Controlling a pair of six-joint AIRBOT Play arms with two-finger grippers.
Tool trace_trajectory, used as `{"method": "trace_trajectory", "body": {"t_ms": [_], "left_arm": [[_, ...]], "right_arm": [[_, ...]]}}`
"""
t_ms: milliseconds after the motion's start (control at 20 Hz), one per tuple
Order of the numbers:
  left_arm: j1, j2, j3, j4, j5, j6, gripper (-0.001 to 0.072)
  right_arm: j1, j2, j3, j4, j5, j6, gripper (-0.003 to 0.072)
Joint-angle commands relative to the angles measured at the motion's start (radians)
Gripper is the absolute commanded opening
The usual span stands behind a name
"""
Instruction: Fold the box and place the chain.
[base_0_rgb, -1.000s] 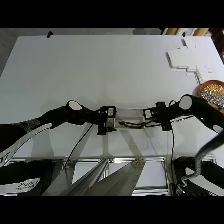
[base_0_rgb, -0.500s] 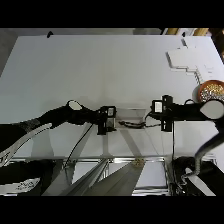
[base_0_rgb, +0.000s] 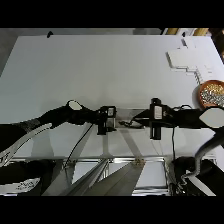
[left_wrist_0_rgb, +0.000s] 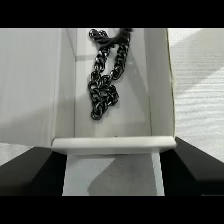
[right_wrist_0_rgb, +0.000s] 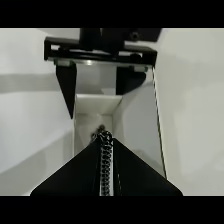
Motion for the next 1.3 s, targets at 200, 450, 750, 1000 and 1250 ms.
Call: {"method": "trace_trajectory", "body": {"t_ms": [200, 450, 750, 1000, 1250], "left_arm": [[0.000, 0.000, 0.000, 0.000, 0.000, 0.000, 0.0149], [0.000, 0.000, 0.000, 0.000, 0.001, 0.000, 0.0149], [0.000, 0.000, 0.000, 0.000, 0.000, 0.000, 0.0149], [0.000, 0.000, 0.000, 0.000, 0.001, 0.000, 0.0149], [0.000, 0.000, 0.000, 0.000, 0.000, 0.000, 0.0149]], "right_arm": [[0.093, -0.196, -0.006, 0.009, -0.144, -0.001, 0.0264], [0.090, -0.164, -0.006, -0.033, -0.138, 0.004, 0.0529], [-0.114, 0.043, -0.006, -0.139, 0.015, 0.003, 0.0373], [-0.299, 0.018, -0.006, -0.288, -0.029, -0.003, 0.0275], [-0.302, -0.102, -0.006, -0.436, -0.061, -0.056, 0.0275]]}}
